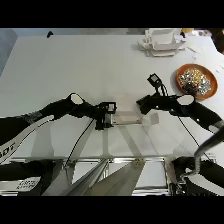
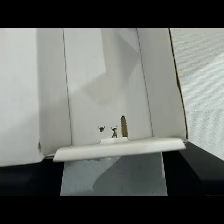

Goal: Fold the box and place the chain.

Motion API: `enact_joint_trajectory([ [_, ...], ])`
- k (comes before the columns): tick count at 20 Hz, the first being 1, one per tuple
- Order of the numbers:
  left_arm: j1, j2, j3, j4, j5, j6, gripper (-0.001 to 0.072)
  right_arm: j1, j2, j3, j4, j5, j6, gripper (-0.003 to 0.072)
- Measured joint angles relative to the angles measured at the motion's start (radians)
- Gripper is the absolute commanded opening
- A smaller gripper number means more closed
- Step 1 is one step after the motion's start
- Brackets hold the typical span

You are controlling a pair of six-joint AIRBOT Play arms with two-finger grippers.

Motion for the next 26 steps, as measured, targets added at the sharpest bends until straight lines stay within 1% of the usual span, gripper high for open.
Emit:
enact_joint_trajectory([
  [3, 0.0, 0.0, 0.0, 0.0, 0.0, 0.0, 0.0088, 0.0, 0.168, 0.003, -0.162, 0.04, 0.043, 0.0014],
  [5, 0.0, 0.0, 0.0, 0.0, 0.0, 0.0, 0.0088, 0.0, 0.278, 0.005, -0.312, 0.114, 0.057, 0.0014],
  [8, 0.0, 0.0, 0.0, 0.0, 0.0, -0.001, 0.0088, 0.0, 0.368, 0.003, -0.559, 0.249, 0.067, 0.0019],
  [10, 0.0, 0.0, 0.0, 0.0, 0.0, -0.001, 0.0088, 0.0, 0.392, -0.007, -0.669, 0.292, 0.071, 0.0113],
  [11, 0.0, 0.0, 0.0, 0.0, 0.0, -0.001, 0.0088, 0.0, 0.397, -0.018, -0.694, 0.294, 0.064, 0.0118],
  [13, 0.0, 0.0, 0.0, 0.0, 0.0, -0.001, 0.0088, 0.0, 0.391, -0.053, -0.687, 0.26, -0.022, 0.0118],
  [16, 0.0, 0.0, 0.0, 0.0, 0.0, -0.002, 0.0088, 0.0, 0.345, -0.109, -0.6, 0.23, -0.286, 0.0121],
  [17, 0.0, 0.0, 0.0, 0.0, 0.0, -0.002, 0.0088, 0.0, 0.322, -0.124, -0.56, 0.217, -0.369, 0.0143],
  [18, 0.0, 0.0, 0.0, 0.0, 0.0, -0.002, 0.0088, 0.0, 0.299, -0.133, -0.515, 0.203, -0.434, 0.0217],
  [19, 0.0, 0.0, 0.0, 0.0, 0.0, -0.002, 0.0088, 0.0, 0.272, -0.14, -0.464, 0.186, -0.498, 0.0241],
  [22, 0.0, 0.0, 0.0, 0.0, 0.0, -0.002, 0.0088, 0.0, 0.189, -0.152, -0.337, 0.155, -0.645, 0.0238],
  [24, 0.0, 0.0, 0.0, 0.0, 0.0, -0.002, 0.0088, 0.0, 0.146, -0.156, -0.291, 0.144, -0.697, 0.0236],
  [26, 0.0, 0.0, 0.0, 0.0, 0.0, -0.002, 0.0088, 0.0, 0.119, -0.158, -0.259, 0.139, -0.731, 0.0216],
])
